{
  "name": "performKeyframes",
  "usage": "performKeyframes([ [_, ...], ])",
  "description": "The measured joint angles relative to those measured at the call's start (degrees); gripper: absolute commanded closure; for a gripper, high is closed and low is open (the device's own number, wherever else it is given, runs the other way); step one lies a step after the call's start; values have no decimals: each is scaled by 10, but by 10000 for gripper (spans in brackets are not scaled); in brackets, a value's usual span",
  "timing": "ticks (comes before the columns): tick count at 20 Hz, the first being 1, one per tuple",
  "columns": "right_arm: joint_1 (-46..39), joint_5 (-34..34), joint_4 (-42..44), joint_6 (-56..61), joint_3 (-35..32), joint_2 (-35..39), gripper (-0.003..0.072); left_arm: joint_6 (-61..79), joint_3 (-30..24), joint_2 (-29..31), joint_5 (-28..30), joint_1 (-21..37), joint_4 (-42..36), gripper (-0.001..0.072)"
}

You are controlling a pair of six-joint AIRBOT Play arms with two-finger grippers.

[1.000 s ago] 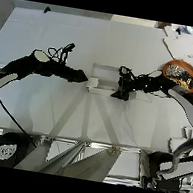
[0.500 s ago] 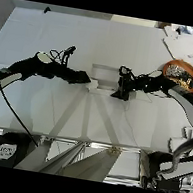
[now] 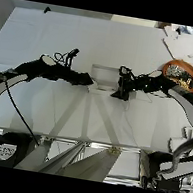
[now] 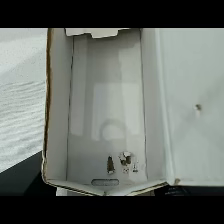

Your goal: Fold the box and place the chain.

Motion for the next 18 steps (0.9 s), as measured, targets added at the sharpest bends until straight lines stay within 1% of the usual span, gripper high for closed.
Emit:
performKeyframes([
  [6, 0, 0, 0, 0, 0, 0, 168, 1, 1, 2, 10, -5, 13, 154],
  [7, 0, 1, 0, 0, 0, 0, 168, 0, 3, 6, 10, -7, 26, 186],
  [8, 0, 2, 0, 0, 0, 0, 168, -8, 6, 11, 10, -10, 40, 202],
  [10, 0, 2, 0, 0, 0, 0, 168, -49, 19, 19, 9, -16, 84, 202],
  [13, 0, 1, 0, 0, 0, 0, 168, -143, 49, 24, -2, -34, 177, 202],
  [18, 0, 0, 0, 0, 0, 0, 168, -284, 104, 19, -30, -89, 339, 202],
])
